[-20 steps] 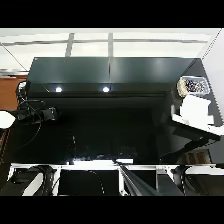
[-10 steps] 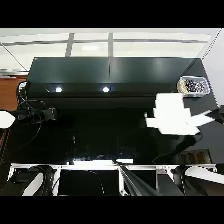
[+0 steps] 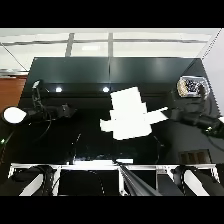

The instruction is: Fold the box and place the chain.

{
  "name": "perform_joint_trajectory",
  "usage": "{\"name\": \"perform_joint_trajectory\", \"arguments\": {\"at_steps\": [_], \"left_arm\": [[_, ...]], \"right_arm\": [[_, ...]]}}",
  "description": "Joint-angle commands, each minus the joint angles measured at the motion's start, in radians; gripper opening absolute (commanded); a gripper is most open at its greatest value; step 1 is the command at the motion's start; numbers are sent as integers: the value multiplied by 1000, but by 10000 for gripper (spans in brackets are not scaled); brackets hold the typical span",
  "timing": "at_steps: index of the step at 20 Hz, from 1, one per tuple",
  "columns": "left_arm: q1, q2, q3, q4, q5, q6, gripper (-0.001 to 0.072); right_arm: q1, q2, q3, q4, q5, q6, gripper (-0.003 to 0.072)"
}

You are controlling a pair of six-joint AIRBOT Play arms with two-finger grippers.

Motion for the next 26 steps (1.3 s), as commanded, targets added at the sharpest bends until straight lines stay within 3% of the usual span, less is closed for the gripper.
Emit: {"name": "perform_joint_trajectory", "arguments": {"at_steps": [1, 3, 5, 8, 12, 14, 16, 18, 21, 22, 23, 25, 26], "left_arm": [[-14, -195, 57, -397, -102, 306, 703], [-28, -351, 113, -487, -232, 438, 703], [-55, -485, 171, -476, -275, 456, 704], [-83, -615, 244, -478, -318, 505, 704], [-102, -772, 334, -481, -570, 587, 703], [-132, -827, 365, -480, -610, 611, 669], [-156, -868, 412, -478, -650, 638, 500], [-180, -882, 450, -436, -665, 669, 480], [-196, -882, 497, -335, -660, 693, 74], [-195, -882, 505, -332, -661, 712, 27], [-195, -882, 515, -327, -661, 714, 27], [-195, -879, 526, -315, -665, 714, 26], [-196, -872, 526, -309, -663, 714, 25]], "right_arm": [[216, 94, -112, 91, -177, -12, 13], [280, 94, -112, 101, -189, -11, 13], [313, 94, -112, 103, -193, 0, 13], [321, 94, -112, 103, -193, 13, 13], [321, 94, -112, 103, -192, 12, 14], [321, 94, -112, 103, -188, 12, 14], [321, 94, -112, 102, -188, 12, 14], [321, 94, -110, 102, -189, 12, 14], [321, 94, -107, 105, -182, 12, 14], [320, 94, -107, 98, -181, 12, 15], [318, 94, -101, 82, -181, 12, 65], [299, 94, -46, 0, -143, 12, 623], [286, 94, 2, -58, -98, 12, 647]]}}
